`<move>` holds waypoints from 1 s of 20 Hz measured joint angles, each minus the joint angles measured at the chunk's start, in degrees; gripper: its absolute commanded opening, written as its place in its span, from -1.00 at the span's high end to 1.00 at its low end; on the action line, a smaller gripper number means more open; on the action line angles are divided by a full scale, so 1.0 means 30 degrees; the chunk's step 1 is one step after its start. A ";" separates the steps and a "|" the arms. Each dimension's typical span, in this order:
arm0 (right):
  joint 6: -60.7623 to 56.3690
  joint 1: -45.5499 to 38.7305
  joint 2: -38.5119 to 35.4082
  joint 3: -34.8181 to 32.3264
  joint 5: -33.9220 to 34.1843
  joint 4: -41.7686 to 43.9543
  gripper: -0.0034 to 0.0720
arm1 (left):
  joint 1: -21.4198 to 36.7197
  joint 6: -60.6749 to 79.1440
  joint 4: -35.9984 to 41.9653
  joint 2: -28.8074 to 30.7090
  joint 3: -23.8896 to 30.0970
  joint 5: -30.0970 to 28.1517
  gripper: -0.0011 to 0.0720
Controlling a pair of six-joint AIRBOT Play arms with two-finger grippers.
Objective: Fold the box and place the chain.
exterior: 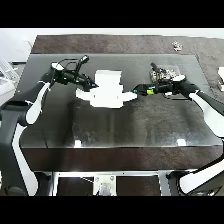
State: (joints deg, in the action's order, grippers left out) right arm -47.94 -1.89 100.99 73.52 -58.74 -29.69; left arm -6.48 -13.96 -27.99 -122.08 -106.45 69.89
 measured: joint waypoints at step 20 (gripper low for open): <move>0.1800 -0.1406 -0.0386 -0.0029 -0.0211 0.1967 0.21 | -0.0197 1.0652 0.3577 0.0022 0.3344 0.1268 0.93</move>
State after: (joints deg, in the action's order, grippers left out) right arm -42.54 -6.11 99.83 73.43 -59.37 -23.79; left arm -7.07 18.00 -17.26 -122.02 -96.42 73.69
